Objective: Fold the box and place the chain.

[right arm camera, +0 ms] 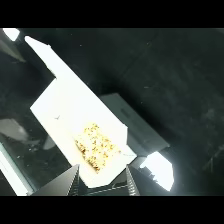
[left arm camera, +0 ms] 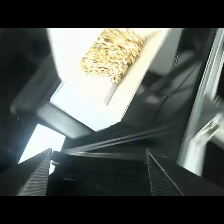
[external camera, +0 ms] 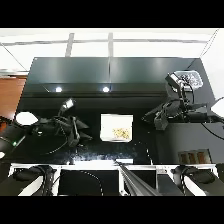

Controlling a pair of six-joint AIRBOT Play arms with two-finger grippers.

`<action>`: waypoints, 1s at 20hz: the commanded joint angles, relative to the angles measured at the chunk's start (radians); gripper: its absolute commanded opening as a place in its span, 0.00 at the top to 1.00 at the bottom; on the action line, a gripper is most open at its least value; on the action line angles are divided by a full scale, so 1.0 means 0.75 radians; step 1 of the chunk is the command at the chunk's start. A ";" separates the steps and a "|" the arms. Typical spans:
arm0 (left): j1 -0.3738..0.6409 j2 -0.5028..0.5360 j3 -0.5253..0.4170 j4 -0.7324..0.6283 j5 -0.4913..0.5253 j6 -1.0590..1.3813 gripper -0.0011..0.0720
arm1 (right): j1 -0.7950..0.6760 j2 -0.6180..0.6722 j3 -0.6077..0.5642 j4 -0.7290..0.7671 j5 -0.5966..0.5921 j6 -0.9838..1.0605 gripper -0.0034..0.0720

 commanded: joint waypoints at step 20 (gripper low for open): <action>-0.256 -0.434 0.150 -0.035 0.226 0.575 0.01 | 0.001 0.001 -0.002 0.002 0.018 0.072 0.45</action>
